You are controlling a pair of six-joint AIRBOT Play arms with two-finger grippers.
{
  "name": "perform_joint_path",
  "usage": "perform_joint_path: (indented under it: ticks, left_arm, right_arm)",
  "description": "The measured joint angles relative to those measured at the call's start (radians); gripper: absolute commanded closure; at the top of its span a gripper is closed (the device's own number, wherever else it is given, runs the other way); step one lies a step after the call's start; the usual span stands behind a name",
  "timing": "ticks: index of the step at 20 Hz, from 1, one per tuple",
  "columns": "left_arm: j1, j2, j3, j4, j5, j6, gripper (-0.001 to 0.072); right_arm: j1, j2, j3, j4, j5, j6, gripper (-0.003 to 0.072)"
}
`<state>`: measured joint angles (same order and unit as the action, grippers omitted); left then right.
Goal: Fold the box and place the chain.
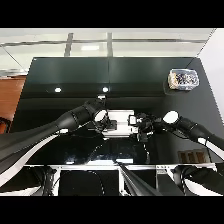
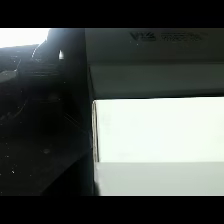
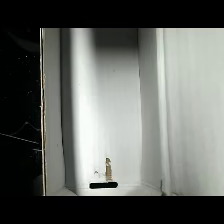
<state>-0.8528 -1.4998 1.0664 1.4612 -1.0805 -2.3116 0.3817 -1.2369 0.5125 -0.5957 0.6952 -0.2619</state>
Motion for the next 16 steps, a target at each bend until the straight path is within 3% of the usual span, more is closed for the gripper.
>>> perform_joint_path:
  ticks: [16]
  left_arm:
    - [0.001, 0.0, 0.0, -0.025, 0.004, 0.0, 0.068]
  right_arm:
    - [0.0, 0.0, 0.0, 0.002, 0.002, -0.001, 0.0554]
